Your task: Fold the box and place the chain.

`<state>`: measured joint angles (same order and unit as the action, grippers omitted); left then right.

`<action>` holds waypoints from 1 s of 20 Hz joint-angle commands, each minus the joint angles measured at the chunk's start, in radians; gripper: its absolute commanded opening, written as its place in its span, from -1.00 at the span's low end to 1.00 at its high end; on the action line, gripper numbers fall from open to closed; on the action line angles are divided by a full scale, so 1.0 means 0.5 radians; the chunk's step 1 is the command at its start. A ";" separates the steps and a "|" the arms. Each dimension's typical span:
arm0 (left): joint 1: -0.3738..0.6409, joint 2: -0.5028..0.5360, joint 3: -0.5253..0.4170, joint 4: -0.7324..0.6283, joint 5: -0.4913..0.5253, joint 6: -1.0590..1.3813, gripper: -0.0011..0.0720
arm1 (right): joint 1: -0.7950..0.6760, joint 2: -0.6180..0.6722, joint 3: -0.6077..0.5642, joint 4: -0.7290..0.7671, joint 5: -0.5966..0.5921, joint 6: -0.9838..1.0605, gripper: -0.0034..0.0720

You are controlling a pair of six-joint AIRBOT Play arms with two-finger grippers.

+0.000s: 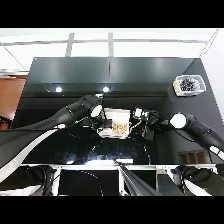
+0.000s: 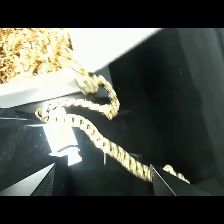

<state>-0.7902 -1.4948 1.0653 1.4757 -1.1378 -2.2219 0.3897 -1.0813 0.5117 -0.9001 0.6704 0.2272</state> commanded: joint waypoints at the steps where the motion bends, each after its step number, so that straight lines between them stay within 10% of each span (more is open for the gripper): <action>1: 0.001 -0.001 0.001 -0.002 -0.002 0.001 -0.90 | 0.010 -0.121 -0.018 0.276 -0.108 -0.462 1.00; 5: 0.001 -0.001 0.001 -0.001 -0.002 0.001 -0.90 | -0.006 -0.183 -0.018 0.294 -0.108 -0.463 0.88; 7: 0.001 -0.001 0.001 -0.001 -0.002 0.001 -0.90 | -0.036 -0.188 -0.018 0.295 -0.108 -0.413 0.37; 9: 0.001 -0.001 0.001 -0.002 -0.002 0.001 -0.90 | -0.068 -0.188 -0.018 0.295 -0.107 -0.374 0.29; 12: 0.001 -0.001 0.001 -0.001 -0.001 0.001 -0.90 | -0.095 -0.188 -0.011 0.278 -0.079 -0.278 -0.84; 20: 0.001 -0.001 0.001 -0.001 -0.001 0.001 -0.90 | -0.163 0.232 0.301 -0.031 0.649 0.678 -0.90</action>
<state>-0.7902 -1.4952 1.0653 1.4750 -1.1385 -2.2219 0.3286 -1.0538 0.5907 -0.8566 0.8047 0.3428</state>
